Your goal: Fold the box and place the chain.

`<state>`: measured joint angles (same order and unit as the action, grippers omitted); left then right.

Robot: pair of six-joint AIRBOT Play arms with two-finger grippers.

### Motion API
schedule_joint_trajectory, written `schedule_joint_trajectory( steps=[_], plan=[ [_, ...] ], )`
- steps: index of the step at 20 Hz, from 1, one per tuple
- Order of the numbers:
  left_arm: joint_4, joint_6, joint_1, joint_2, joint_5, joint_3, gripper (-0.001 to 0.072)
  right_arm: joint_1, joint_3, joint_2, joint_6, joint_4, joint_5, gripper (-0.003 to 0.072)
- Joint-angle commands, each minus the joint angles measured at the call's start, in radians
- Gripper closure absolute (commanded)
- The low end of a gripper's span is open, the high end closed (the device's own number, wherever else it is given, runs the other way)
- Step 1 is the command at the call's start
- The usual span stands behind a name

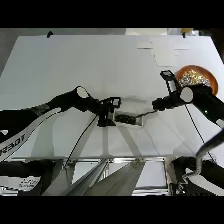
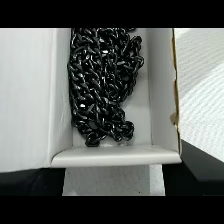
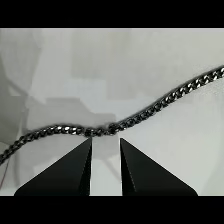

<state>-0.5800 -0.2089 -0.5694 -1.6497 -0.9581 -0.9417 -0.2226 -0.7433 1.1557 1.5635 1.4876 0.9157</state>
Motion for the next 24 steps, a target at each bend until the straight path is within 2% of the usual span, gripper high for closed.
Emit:
schedule_joint_trajectory(
  steps=[1,2,4,8,16,20,24],
  plan=[
    [0.0,0.0,0.0,0.0,0.0,-0.001,0.0575,0.0,0.006,0.051,0.056,0.021,-0.003,0.0486],
    [0.0,0.0,0.0,0.0,0.0,-0.001,0.0575,0.0,0.008,0.068,0.056,0.012,0.0,0.0483],
    [0.0,0.0,0.0,0.0,0.0,-0.001,0.0575,-0.001,0.008,0.096,0.055,-0.001,-0.001,0.0414],
    [0.0,0.0,0.0,0.0,0.0,-0.001,0.0575,-0.001,0.008,0.127,0.051,-0.008,-0.002,0.0411],
    [0.0,0.0,0.0,0.0,0.0,-0.001,0.0575,-0.001,0.016,0.135,0.047,-0.029,0.008,0.0659],
    [0.0,0.0,0.0,0.0,0.0,-0.001,0.0575,-0.001,0.016,0.123,0.006,-0.03,0.012,0.0672],
    [0.0,0.0,0.0,0.0,0.0,-0.001,0.0575,-0.001,0.016,0.037,-0.006,-0.029,0.023,0.0673]
  ],
)
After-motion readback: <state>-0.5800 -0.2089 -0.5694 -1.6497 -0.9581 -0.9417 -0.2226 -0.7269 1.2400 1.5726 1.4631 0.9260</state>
